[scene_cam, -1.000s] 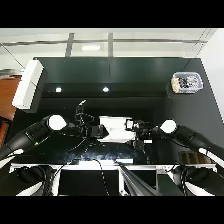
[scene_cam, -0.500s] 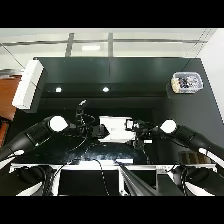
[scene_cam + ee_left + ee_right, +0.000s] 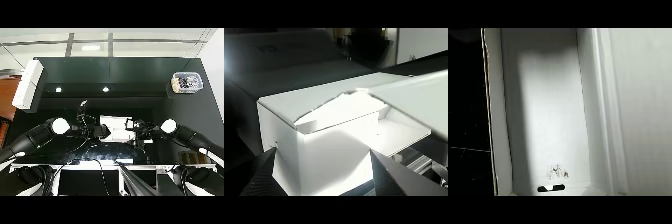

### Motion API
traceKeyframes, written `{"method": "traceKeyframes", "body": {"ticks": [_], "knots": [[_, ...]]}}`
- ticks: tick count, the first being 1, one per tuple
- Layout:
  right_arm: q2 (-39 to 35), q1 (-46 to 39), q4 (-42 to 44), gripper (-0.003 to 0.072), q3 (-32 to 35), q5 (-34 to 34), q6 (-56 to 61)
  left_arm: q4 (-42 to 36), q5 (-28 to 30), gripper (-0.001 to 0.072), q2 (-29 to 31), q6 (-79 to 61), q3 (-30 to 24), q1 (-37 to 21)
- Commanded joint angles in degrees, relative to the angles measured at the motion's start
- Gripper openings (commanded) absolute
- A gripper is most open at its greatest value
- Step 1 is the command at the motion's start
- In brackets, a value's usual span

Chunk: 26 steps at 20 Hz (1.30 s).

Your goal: Fold the box and place the chain.

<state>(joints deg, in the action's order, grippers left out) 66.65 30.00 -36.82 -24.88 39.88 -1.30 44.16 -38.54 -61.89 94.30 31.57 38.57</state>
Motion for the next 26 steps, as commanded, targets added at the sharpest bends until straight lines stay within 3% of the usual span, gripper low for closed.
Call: {"method": "traceKeyframes", "body": {"ticks": [1, 19, 26], "knots": [[0.0, 0.0, 0.2, 0.0391, 0.0, 0.0, 0.0, 2.1, 0.5, 0.0673, 0.0, 2.3, 0.1, 0.5], [0.0, 0.0, 0.2, 0.0391, 0.0, 0.0, 0.0, 6.6, 0.7, 0.0673, -0.2, 5.2, 0.7, 0.7], [0.0, 0.0, 0.2, 0.0391, 0.0, 0.0, 0.0, 8.4, -2.0, 0.0673, -4.3, 5.3, 4.2, 1.6]]}}
